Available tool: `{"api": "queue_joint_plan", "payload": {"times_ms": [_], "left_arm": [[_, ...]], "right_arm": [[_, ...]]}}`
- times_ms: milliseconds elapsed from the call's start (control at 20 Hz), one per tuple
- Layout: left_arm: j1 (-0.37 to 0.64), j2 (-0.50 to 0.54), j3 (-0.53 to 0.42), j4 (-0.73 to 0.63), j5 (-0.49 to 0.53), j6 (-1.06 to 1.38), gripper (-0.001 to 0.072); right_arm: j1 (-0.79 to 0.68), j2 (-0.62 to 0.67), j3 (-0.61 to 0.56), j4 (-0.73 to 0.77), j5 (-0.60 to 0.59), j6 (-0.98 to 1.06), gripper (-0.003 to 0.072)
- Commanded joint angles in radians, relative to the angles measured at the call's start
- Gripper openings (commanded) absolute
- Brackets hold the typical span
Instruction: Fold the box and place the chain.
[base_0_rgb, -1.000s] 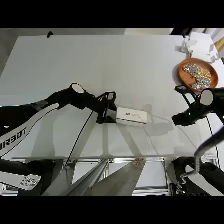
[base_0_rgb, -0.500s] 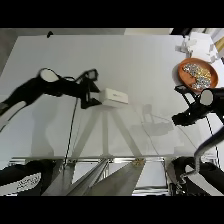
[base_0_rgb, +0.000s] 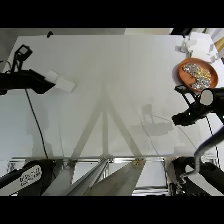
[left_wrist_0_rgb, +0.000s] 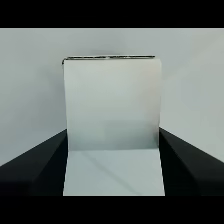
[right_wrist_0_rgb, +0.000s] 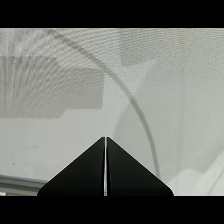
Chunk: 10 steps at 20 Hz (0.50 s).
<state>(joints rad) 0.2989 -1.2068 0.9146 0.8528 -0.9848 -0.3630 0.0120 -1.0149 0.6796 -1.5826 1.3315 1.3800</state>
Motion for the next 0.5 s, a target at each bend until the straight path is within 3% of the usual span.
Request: {"api": "queue_joint_plan", "payload": {"times_ms": [0, 200, 400, 450], "left_arm": [[0.103, 0.007, -0.072, 0.16, 0.01, -0.091, -0.0002], [0.104, 0.008, -0.161, 0.425, -0.083, -0.23, -0.0001], [0.104, 0.007, -0.181, 0.438, -0.157, -0.241, 0.0002], [0.104, 0.007, -0.181, 0.439, -0.175, -0.24, 0.0031]], "right_arm": [[-0.001, -0.001, 0.0, 0.0, 0.0, 0.0, 0.0015], [-0.001, -0.001, 0.0, 0.0, 0.0, 0.0, 0.0015], [-0.001, -0.001, 0.0, 0.0, 0.0, 0.0, 0.0015], [-0.001, -0.001, 0.0, 0.0, 0.0, 0.0, 0.0015]]}}
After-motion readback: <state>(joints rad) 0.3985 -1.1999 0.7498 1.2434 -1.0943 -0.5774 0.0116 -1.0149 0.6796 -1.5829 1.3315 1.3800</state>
